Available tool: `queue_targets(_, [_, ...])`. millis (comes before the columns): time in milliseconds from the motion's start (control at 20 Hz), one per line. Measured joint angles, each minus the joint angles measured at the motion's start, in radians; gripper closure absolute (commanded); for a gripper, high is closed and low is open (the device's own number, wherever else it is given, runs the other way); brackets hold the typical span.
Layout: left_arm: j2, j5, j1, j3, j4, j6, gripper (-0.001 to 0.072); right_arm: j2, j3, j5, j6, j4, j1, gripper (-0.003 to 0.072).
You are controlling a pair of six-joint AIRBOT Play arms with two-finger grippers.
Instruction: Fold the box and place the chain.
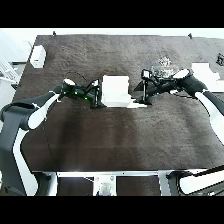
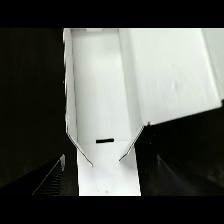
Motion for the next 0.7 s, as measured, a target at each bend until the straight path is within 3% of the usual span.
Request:
queue_targets(300, [0.0,0.0,0.0,0.0,0.0,0.0,0.0476,-0.035,-0.011,-0.017,-0.032,-0.015,0.006,0.001])
queue_targets(400, [0.0,0.0,0.0,0.0,0.0,0.0,0.0476,-0.043,-0.012,-0.032,-0.038,-0.018,0.014,0.0055])
queue_targets(500, [0.0,0.0,0.0,0.0,0.0,0.0,0.0476,-0.05,-0.013,-0.051,-0.042,-0.018,0.026,0.0238])
queue_targets(700, [0.0,0.0,0.0,0.0,0.0,0.0,0.0476,-0.066,-0.013,-0.088,-0.046,-0.018,0.053,0.0385])
